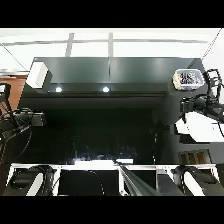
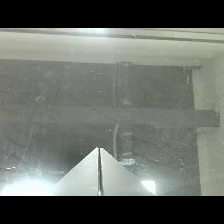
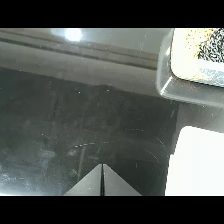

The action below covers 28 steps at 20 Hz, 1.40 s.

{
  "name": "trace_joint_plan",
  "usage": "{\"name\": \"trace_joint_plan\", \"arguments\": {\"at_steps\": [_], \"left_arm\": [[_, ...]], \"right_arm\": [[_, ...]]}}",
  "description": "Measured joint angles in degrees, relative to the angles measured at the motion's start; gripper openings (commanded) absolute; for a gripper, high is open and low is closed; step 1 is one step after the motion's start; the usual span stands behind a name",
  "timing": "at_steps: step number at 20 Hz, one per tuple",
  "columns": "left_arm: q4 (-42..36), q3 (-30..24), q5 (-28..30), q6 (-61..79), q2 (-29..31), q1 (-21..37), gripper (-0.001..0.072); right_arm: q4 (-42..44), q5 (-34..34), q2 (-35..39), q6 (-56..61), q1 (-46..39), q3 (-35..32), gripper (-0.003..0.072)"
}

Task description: Fold the box and place the chain.

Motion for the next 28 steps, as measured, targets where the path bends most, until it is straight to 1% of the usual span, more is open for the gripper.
{"name": "trace_joint_plan", "arguments": {"at_steps": [15, 18, 20, 22, 23, 24, 25, 26, 28], "left_arm": [[0.0, 0.0, 0.0, 0.0, 0.0, 0.0, 0.0026], [0.0, -0.1, 0.9, 0.0, 0.0, 0.0, 0.0027], [-0.4, -0.1, 3.7, 0.0, -0.1, 0.0, 0.0027], [-1.9, -0.1, 6.3, 0.0, -0.2, 0.0, 0.0027], [-2.4, -0.2, 7.5, 0.0, -0.2, 0.0, 0.005], [-2.8, -0.3, 9.2, 0.0, -0.3, 0.0, 0.0297], [-3.2, -0.4, 10.6, 0.0, -0.6, 0.1, 0.072], [-3.5, -0.5, 11.9, 0.0, -1.1, 0.1, 0.0716], [-3.8, -0.6, 13.7, 0.0, -2.6, 0.2, 0.0716]], "right_arm": [[0.1, -0.1, 0.0, 0.0, 0.0, 0.0, 0.0016], [3.0, -0.4, 0.0, 0.0, 0.0, 0.0, 0.0016], [6.4, -0.9, 0.0, 0.0, 0.0, 0.0, 0.0016], [10.5, -4.2, -0.4, -0.1, -0.1, 0.0, 0.002], [11.6, -6.7, -1.0, 0.3, -0.2, 0.0, 0.0237], [12.3, -9.2, -1.8, 1.4, -0.7, 0.0, 0.072], [12.7, -11.4, -3.0, 2.7, -1.8, 0.2, 0.0713], [12.8, -12.6, -4.5, 3.7, -3.5, 0.8, 0.0712], [10.7, -12.3, -8.1, 6.1, -8.7, 3.4, 0.0711]]}}
